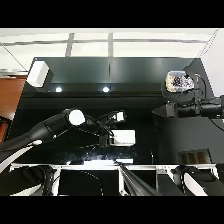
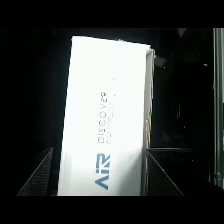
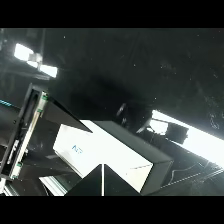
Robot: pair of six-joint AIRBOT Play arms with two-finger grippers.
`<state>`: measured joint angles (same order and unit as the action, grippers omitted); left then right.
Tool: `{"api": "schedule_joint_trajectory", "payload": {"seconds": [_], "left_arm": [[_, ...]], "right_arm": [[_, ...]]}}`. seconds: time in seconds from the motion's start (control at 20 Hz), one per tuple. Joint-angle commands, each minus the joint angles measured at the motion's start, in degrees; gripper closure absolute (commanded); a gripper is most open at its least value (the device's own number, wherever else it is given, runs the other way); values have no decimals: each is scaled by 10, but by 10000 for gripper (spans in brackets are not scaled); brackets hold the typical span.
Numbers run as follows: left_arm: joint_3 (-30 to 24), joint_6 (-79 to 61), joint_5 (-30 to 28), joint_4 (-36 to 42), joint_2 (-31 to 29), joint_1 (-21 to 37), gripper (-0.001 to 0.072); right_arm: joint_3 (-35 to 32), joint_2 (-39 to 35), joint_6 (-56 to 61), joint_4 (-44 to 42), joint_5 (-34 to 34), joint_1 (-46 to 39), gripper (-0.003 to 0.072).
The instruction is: Fold the box and place the chain.
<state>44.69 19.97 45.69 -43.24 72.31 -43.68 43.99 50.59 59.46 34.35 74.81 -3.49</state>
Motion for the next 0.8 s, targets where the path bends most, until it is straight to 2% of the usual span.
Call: {"api": "schedule_joint_trajectory", "payload": {"seconds": [0.0, 0.4, 0.6, 0.75], "left_arm": [[9, 2, 17, 4, 14, -4, 3], [8, 2, 9, 2, 37, -15, 2], [8, 2, -54, -32, 47, -47, 2], [0, 2, -130, -32, 61, -72, 2]], "right_arm": [[0, 0, 2, 2, -1, 0, 668], [0, 0, 2, 3, -5, 0, 668], [0, 0, 2, 3, -5, 0, 667], [0, 0, 2, 3, -5, 0, 667]]}}
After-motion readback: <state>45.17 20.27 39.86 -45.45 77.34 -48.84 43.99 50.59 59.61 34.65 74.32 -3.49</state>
